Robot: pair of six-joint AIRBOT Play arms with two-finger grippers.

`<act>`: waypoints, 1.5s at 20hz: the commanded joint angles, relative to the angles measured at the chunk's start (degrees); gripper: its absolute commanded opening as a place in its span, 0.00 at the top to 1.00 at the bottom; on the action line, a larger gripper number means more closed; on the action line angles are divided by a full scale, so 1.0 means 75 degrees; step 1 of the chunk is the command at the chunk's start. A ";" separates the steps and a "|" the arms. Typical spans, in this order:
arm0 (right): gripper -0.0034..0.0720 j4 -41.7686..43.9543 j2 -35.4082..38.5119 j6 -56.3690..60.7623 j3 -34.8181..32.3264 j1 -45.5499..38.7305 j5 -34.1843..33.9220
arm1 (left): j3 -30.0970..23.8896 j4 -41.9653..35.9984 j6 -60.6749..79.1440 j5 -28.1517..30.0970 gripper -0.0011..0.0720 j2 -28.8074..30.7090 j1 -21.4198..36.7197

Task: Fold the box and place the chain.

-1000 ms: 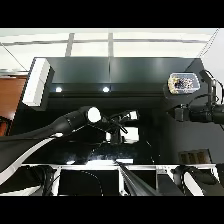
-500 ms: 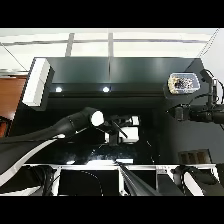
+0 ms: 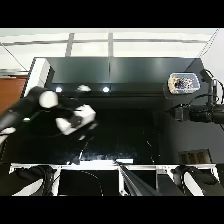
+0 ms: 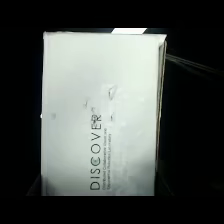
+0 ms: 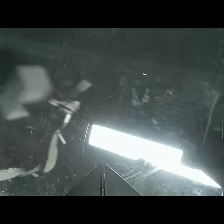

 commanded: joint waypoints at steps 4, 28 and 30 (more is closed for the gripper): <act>0.94 -0.0012 0.0003 -0.0003 -0.0003 -0.0006 -0.0245 | -0.1413 0.0801 -0.0825 -0.0256 0.56 0.1941 0.5115; 0.94 -0.0047 -0.0169 0.0006 -0.0003 -0.0006 -0.0688 | -0.1017 -0.1813 0.2221 0.3710 0.00 -0.0533 0.6598; 0.94 -0.0041 -0.0166 -0.0003 0.0000 0.0012 -0.0606 | -0.0530 -0.1594 0.2212 0.3182 0.00 -0.0283 0.6601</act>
